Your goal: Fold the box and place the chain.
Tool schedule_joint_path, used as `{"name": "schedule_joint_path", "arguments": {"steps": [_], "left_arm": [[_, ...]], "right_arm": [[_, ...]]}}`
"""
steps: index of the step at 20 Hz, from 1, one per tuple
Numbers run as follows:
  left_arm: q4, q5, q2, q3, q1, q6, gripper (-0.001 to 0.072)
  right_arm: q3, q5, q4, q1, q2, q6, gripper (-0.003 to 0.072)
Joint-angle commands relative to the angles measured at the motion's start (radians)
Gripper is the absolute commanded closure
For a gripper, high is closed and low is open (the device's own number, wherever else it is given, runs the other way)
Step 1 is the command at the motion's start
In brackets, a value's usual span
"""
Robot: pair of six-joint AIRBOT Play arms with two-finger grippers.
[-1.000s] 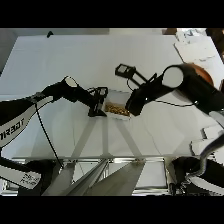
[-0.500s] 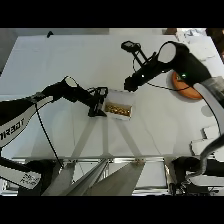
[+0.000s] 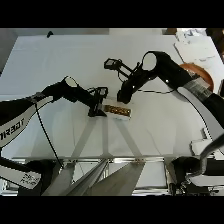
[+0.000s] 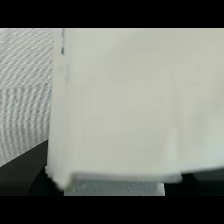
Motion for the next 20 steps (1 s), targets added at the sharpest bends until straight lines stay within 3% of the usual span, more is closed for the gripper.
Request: {"name": "schedule_joint_path", "arguments": {"steps": [1,3,4,10,12,15,18,20], "left_arm": [[0.0,0.0,0.001,0.001,0.0,0.0,0.0617],[0.0,0.0,0.001,0.001,0.0,0.0,0.0617],[0.0,0.0,0.001,0.001,0.0,0.0,0.0617],[0.0,0.0,0.001,0.001,0.0,0.0,0.0617],[0.0,0.0,0.001,0.001,0.0,0.0,0.0617],[0.0,0.0,0.001,0.001,0.0,0.0,0.0617],[0.0,0.0,0.001,0.001,0.0,0.0,0.0617],[0.0,0.0,0.001,0.001,0.0,0.0,0.0617]], "right_arm": [[-0.064,-0.127,0.001,0.052,0.051,-0.119,0.0347],[-0.126,-0.225,0.0,0.079,0.091,-0.148,0.0322],[-0.154,-0.262,0.0,0.09,0.104,-0.154,0.0273],[-0.248,-0.366,-0.074,0.121,0.11,-0.164,0.0217],[-0.249,-0.368,-0.087,0.127,0.11,-0.157,0.022],[-0.249,-0.367,-0.103,0.129,0.11,-0.153,0.0305],[-0.249,-0.367,-0.103,0.129,0.11,-0.135,0.0307],[-0.252,-0.358,-0.103,0.129,0.11,-0.127,0.0357]]}}
